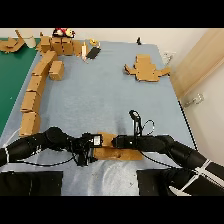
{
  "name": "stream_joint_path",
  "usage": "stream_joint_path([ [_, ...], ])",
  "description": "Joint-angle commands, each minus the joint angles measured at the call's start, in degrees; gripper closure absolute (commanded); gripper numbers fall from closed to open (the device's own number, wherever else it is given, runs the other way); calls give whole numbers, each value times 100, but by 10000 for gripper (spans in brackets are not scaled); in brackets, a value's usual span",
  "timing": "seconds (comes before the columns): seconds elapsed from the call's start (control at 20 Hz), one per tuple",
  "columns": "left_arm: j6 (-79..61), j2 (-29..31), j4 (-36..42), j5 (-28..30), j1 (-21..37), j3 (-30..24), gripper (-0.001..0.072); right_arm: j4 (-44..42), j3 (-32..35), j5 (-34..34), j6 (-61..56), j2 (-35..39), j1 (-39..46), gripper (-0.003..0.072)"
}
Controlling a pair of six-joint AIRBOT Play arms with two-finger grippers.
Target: Fold the box.
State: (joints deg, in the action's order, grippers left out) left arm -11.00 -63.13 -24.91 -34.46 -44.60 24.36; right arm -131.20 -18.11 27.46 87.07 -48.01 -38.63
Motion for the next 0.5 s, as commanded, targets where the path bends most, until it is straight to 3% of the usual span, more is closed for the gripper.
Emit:
stream_joint_path([
  [0.0,39,-4,-2,7,0,-2,245,151,4,44,44,-61,-7,680],
  [0.3,42,-4,0,118,2,-2,245,273,-83,74,61,39,0,681],
  [0.45,55,-4,0,151,4,-2,244,887,-485,511,55,420,4,681],
])
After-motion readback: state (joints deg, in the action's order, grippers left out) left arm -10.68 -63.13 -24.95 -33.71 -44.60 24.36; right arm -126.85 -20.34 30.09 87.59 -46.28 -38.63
